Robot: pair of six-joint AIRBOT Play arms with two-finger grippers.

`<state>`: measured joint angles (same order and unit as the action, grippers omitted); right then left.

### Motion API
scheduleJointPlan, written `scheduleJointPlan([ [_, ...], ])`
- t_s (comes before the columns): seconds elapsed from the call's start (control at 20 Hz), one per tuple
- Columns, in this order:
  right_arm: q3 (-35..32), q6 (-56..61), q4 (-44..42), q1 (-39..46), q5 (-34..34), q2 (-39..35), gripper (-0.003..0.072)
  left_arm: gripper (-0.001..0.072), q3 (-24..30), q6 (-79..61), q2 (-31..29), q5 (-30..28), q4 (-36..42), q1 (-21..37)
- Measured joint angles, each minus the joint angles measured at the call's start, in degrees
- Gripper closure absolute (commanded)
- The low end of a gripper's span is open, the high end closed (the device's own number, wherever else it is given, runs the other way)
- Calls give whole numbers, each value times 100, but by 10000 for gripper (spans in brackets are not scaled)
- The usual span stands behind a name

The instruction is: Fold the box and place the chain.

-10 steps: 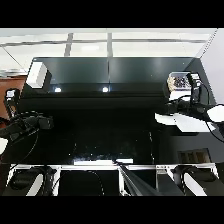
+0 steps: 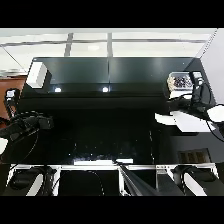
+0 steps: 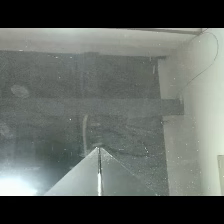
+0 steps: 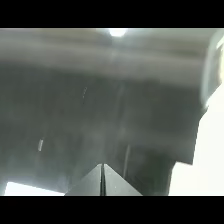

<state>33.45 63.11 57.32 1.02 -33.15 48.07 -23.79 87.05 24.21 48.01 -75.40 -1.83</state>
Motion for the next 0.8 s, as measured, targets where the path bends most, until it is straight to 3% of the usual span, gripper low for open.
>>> scheduleJointPlan([
  [0.4, 0, 98, -940, 13, 2269, 0, 669, 685, 0, 0, 0, 0, 2, 0],
  [0.45, 0, 98, -986, 37, 2583, 0, 398, 685, 0, 0, 0, 2, 2, 0],
  [0.5, 0, 96, -1010, 83, 2883, 0, -27, 685, 0, 0, 0, 0, 2, 0],
  [0.65, 20, -118, -966, 463, 3220, 42, -28, 685, 0, 2, 0, 0, 2, 0],
  [0.8, 317, -306, -887, 1705, 2524, 415, -28, 685, 0, 0, 0, 0, 2, 0],
])
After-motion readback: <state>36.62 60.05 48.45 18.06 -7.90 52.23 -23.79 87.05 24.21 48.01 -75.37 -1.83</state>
